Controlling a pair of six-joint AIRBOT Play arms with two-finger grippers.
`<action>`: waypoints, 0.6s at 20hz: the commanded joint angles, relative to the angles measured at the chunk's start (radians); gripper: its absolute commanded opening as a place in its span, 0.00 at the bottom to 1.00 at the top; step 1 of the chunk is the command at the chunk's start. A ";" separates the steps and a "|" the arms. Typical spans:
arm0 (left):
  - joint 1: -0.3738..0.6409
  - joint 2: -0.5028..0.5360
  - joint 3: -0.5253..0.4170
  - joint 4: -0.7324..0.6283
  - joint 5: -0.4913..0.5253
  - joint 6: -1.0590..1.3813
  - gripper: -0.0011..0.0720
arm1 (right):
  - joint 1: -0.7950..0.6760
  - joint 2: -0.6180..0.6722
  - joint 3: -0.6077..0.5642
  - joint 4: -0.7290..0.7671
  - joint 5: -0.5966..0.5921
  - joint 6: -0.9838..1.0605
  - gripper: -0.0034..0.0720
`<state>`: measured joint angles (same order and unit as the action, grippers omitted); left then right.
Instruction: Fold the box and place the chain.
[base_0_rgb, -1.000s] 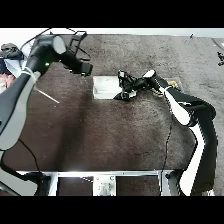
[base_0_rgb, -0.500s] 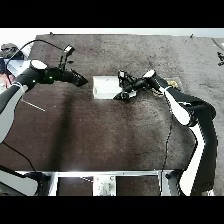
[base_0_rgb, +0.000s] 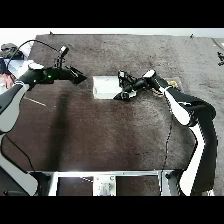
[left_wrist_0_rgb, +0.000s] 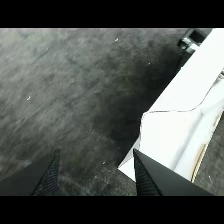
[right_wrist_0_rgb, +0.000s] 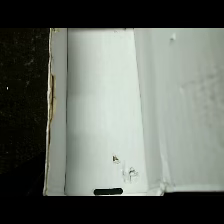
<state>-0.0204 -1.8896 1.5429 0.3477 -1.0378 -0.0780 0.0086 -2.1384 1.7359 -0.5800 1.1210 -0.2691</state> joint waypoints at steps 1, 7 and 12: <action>0.013 -0.146 0.151 0.016 -0.228 0.138 0.69 | 0.000 0.000 0.000 0.000 0.000 0.000 0.52; -0.022 -0.231 0.163 0.053 -0.325 0.432 1.00 | 0.000 0.000 0.000 0.000 0.001 0.000 0.52; -0.023 -0.255 0.148 0.064 -0.324 0.546 1.00 | 0.000 0.000 0.000 0.000 0.000 0.000 0.52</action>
<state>-0.0406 -2.1269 1.6966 0.4057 -1.3434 0.3683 0.0086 -2.1384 1.7359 -0.5800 1.1210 -0.2691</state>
